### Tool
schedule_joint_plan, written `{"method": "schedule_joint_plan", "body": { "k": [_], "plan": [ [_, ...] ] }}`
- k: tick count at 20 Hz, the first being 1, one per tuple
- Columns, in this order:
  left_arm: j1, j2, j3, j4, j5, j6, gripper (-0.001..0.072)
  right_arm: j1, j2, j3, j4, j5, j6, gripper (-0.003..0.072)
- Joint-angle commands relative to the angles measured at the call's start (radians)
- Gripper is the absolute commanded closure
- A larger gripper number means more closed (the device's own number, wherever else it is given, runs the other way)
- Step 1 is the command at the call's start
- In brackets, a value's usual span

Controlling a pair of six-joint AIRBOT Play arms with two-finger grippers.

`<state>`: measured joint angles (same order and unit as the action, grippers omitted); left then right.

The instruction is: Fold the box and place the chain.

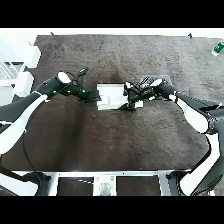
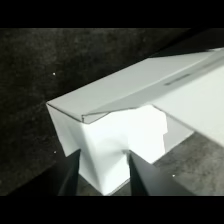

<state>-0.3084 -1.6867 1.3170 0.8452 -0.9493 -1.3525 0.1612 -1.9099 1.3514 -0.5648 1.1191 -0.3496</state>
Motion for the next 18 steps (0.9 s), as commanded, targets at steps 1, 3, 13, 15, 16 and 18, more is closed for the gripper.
{"method": "schedule_joint_plan", "body": {
  "k": [1, 3, 13, 15, 16, 18],
  "plan": [
    [-0.048, 0.000, 0.032, 0.182, 0.013, -0.204, 0.0333, 0.000, 0.000, 0.000, 0.000, 0.000, 0.000, 0.0124],
    [-0.061, 0.000, 0.042, 0.216, 0.019, -0.256, 0.0334, 0.000, 0.000, 0.000, 0.000, 0.000, 0.000, 0.0123],
    [-0.135, -0.013, 0.103, 0.433, 0.009, -0.515, 0.0333, 0.000, 0.000, 0.000, 0.000, 0.000, 0.000, 0.0123],
    [-0.144, -0.035, 0.126, 0.446, -0.017, -0.536, 0.0334, 0.000, 0.000, 0.000, 0.000, 0.000, 0.000, 0.0124],
    [-0.144, -0.051, 0.143, 0.447, -0.037, -0.548, 0.0334, 0.000, 0.000, 0.000, 0.000, 0.001, 0.000, 0.0123],
    [-0.144, -0.086, 0.188, 0.456, -0.100, -0.562, 0.0333, 0.000, 0.000, 0.000, 0.000, 0.000, 0.000, 0.0123]
  ]
}}
